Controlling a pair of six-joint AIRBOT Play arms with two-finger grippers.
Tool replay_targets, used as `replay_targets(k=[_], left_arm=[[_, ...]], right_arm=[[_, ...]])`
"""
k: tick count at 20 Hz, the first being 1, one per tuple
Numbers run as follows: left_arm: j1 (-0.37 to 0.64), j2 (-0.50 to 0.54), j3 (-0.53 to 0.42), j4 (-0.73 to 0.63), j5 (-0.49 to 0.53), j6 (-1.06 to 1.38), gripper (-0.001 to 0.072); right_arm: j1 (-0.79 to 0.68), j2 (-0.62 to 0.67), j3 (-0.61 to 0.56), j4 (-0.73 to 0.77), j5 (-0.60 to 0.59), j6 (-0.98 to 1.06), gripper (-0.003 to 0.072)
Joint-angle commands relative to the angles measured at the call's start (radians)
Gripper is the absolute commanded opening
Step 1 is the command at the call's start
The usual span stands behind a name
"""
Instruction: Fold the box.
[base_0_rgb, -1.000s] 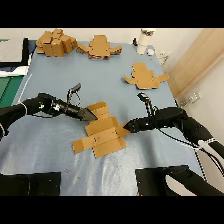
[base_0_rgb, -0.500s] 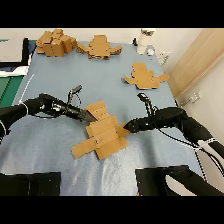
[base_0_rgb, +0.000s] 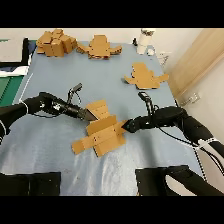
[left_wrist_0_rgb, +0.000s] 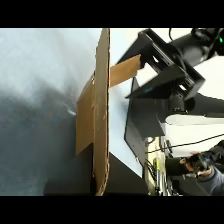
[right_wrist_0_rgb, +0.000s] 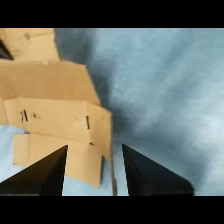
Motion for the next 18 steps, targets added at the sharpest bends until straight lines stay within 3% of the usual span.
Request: replay_targets(k=[1,3,4,5,18], left_arm=[[-0.04,0.022,0.039,0.022,-0.022,0.035,0.0011],[-0.103,0.05,0.039,0.066,0.047,0.077,0.0011],[-0.133,0.057,0.039,0.085,0.072,0.093,0.0011],[-0.158,0.057,0.041,0.102,0.08,0.109,0.0011],[-0.222,0.068,0.075,0.174,0.114,0.246,0.0011]], right_arm=[[-0.04,0.0,0.061,-0.059,0.033,0.068,0.0497],[-0.076,0.0,0.119,-0.061,0.034,0.096,0.0455],[-0.088,0.0,0.14,-0.061,0.034,0.109,0.0341],[-0.095,0.0,0.159,-0.061,0.034,0.125,0.0293],[-0.094,-0.003,0.167,-0.058,0.078,0.2,0.0288]])
